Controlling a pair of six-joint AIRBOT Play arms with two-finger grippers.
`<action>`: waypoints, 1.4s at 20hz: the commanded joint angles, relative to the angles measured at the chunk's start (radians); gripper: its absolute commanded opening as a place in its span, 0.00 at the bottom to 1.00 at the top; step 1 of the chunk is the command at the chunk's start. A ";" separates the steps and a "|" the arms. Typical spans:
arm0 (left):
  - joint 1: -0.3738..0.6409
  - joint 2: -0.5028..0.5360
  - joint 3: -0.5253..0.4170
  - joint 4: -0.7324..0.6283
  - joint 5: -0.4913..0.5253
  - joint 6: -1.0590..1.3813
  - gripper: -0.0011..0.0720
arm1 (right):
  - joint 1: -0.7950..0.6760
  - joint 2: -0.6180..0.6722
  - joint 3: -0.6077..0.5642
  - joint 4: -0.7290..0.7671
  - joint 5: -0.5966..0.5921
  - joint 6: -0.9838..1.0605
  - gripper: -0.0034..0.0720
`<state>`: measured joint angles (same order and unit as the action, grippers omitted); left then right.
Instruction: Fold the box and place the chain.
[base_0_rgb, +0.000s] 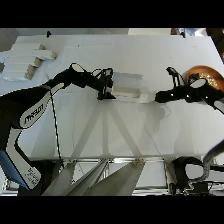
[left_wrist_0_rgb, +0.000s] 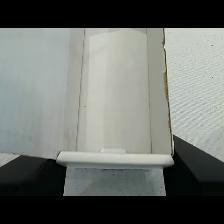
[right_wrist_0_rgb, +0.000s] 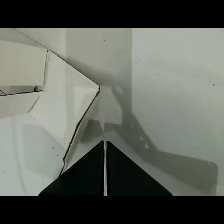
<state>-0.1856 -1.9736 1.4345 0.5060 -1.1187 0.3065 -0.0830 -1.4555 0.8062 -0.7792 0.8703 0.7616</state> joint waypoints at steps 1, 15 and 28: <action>0.001 0.000 0.000 0.000 0.000 0.000 0.56 | 0.026 -0.023 -0.002 0.081 0.006 -0.026 0.05; 0.001 0.000 0.000 0.000 0.000 0.000 0.56 | 0.026 -0.015 -0.002 0.373 0.089 -0.195 0.52; 0.001 0.000 0.000 0.000 0.000 0.000 0.56 | 0.169 -0.016 -0.002 0.385 -0.108 -0.241 0.68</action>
